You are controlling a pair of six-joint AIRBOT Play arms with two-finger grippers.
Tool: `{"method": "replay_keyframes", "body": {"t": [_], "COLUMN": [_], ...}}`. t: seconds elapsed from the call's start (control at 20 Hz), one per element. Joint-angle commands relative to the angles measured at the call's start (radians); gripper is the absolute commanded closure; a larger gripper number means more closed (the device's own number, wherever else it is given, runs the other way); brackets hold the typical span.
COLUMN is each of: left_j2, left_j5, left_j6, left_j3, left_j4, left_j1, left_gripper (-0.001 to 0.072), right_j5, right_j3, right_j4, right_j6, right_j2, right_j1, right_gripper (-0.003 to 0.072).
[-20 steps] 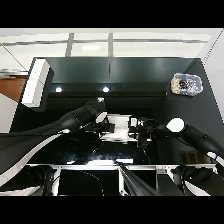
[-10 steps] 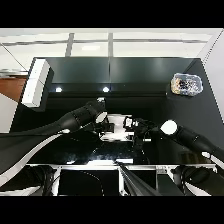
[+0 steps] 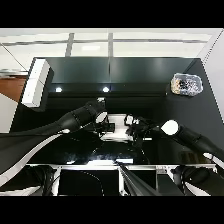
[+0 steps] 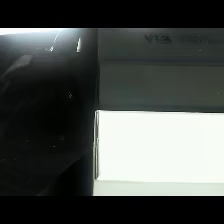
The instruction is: Fold the box and place the chain.
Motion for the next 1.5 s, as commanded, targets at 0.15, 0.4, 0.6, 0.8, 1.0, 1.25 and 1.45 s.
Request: {"method": "replay_keyframes", "body": {"t": [0.15, 0.4, 0.6, 0.8, 1.0, 1.25, 1.45], "left_j2": [0.001, 0.001, 0.001, 0.001, 0.001, 0.001, 0.001], "left_j5": [-0.007, -0.007, -0.003, -0.003, -0.003, -0.003, -0.004], "left_j6": [0.006, 0.006, 0.006, 0.006, 0.006, 0.006, 0.006], "left_j3": [0.0, 0.0, 0.0, 0.0, 0.0, 0.0, 0.0], "left_j4": [0.003, 0.003, 0.001, 0.001, 0.0, 0.001, 0.0], "left_j1": [0.0, 0.0, 0.0, 0.0, 0.0, 0.0, 0.0], "left_gripper": [0.0675, 0.0675, 0.0675, 0.0675, 0.0675, 0.0675, 0.0675], "right_j5": [0.251, 0.397, 0.389, 0.449, 0.415, 0.291, 0.31], "right_j3": [0.006, -0.014, -0.085, -0.13, -0.135, -0.122, -0.116], "right_j4": [-0.208, -0.231, -0.228, -0.171, -0.044, 0.081, 0.238], "right_j6": [0.549, 0.988, 1.166, 1.19, 1.135, 1.11, 0.951], "right_j2": [0.188, 0.246, 0.24, 0.134, 0.031, 0.001, 0.001], "right_j1": [-0.229, -0.586, -0.716, -0.714, -0.651, -0.483, -0.434], "right_gripper": [0.0645, 0.0647, 0.0647, 0.0647, 0.0646, 0.0552, 0.0068]}}
